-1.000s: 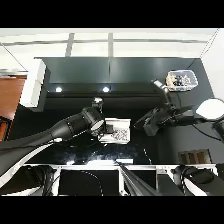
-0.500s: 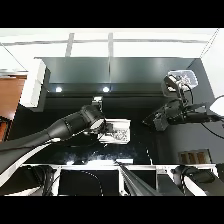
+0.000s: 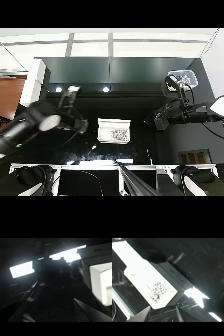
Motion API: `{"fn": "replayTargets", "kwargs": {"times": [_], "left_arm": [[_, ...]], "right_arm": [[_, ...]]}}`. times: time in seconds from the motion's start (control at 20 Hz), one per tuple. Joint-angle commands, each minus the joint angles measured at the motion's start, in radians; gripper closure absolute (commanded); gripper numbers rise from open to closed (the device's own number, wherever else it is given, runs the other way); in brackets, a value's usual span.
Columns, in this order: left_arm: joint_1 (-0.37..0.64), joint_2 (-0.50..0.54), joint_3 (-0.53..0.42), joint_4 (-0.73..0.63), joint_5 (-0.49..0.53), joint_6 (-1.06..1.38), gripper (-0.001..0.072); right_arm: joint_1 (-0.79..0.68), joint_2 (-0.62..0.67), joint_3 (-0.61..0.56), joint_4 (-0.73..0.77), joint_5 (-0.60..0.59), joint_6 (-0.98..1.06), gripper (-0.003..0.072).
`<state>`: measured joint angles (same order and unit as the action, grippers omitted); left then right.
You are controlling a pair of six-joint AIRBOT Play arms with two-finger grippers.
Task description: Fold the box and place the chain.
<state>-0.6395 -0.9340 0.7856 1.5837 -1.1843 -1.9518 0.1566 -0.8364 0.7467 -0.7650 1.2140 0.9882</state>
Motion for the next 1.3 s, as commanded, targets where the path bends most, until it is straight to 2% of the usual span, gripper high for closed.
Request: {"fn": "replayTargets", "kwargs": {"times": [0.0,0.05,0.1,0.15,0.35,0.5,0.65,0.7,0.95,1.25], "left_arm": [[0.301,0.182,-0.235,-0.565,0.216,0.627,0.0001],[0.390,0.181,-0.299,-0.821,0.154,0.972,0.0000],[0.453,0.161,-0.345,-0.962,0.068,1.204,0.0000],[0.485,0.132,-0.380,-0.998,0.035,1.276,0.0000],[0.446,0.045,-0.409,-0.913,0.055,1.508,0.0000],[0.397,0.004,-0.409,-0.940,0.198,1.764,0.0005],[0.313,-0.043,-0.407,-0.946,0.287,2.116,0.0003],[0.284,-0.068,-0.405,-0.949,0.321,2.160,0.0002],[0.222,-0.226,-0.336,-0.975,0.340,2.187,0.0000],[0.222,-0.291,-0.285,-0.994,0.339,2.184,0.0000]], "right_arm": [[0.000,0.001,0.000,0.000,-0.025,0.000,0.0294],[0.000,0.000,0.000,0.000,-0.035,0.000,0.0294],[0.000,0.000,0.000,0.000,-0.043,0.000,0.0294],[0.000,0.000,0.000,0.000,-0.045,0.000,0.0294],[0.000,0.000,0.000,0.000,-0.045,0.003,0.0294],[0.000,0.000,0.000,0.000,-0.049,0.008,0.0294],[0.001,0.000,0.000,0.000,-0.058,0.008,0.0294],[0.002,0.000,0.000,0.000,-0.058,0.008,0.0294],[0.002,0.000,0.000,0.001,-0.054,0.008,0.0294],[0.002,0.000,0.000,0.002,-0.051,0.008,0.0294]]}}
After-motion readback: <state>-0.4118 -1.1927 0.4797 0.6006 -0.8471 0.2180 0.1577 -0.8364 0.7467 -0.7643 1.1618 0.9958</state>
